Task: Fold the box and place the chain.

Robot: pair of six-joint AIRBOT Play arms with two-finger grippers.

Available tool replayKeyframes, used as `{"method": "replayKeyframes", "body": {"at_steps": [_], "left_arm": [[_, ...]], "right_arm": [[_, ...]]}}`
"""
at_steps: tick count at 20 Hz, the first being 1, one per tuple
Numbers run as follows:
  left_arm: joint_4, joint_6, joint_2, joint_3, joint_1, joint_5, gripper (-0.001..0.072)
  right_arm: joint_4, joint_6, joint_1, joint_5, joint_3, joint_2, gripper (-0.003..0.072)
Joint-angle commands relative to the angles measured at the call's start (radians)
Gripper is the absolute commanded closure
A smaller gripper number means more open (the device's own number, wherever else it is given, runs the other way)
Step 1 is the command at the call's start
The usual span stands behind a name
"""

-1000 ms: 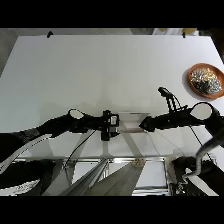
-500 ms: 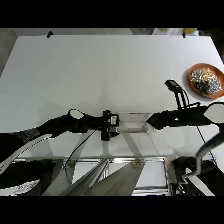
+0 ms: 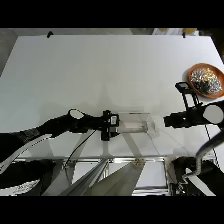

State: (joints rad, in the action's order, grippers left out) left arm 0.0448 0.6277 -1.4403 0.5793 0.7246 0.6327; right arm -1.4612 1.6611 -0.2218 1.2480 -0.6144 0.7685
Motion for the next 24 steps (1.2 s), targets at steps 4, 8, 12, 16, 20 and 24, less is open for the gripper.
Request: {"method": "replayKeyframes", "body": {"at_steps": [4, 8, 12, 16, 20, 24], "left_arm": [[0.000, 0.000, 0.000, 0.000, 0.000, 0.000, 0.0561], [0.000, 0.000, 0.000, 0.000, 0.000, 0.000, 0.0561], [0.000, 0.000, 0.000, 0.000, 0.000, 0.000, 0.0561], [0.000, 0.000, 0.000, 0.000, 0.000, 0.000, 0.0561], [0.000, 0.000, 0.000, 0.000, 0.000, 0.000, 0.0561], [0.000, 0.000, 0.000, 0.000, 0.000, 0.000, 0.0561]], "right_arm": [[0.125, 0.058, 0.000, -0.165, 0.132, 0.143, 0.0657], [0.142, 0.036, 0.000, -0.187, 0.172, 0.144, 0.0657], [0.327, -0.055, 0.000, -0.262, 0.177, 0.144, 0.0556], [0.424, -0.145, 0.000, -0.256, 0.177, 0.137, 0.0492], [0.422, -0.152, 0.000, -0.239, 0.177, 0.079, 0.0491], [0.423, -0.151, 0.000, -0.239, 0.177, 0.016, 0.0492]]}}
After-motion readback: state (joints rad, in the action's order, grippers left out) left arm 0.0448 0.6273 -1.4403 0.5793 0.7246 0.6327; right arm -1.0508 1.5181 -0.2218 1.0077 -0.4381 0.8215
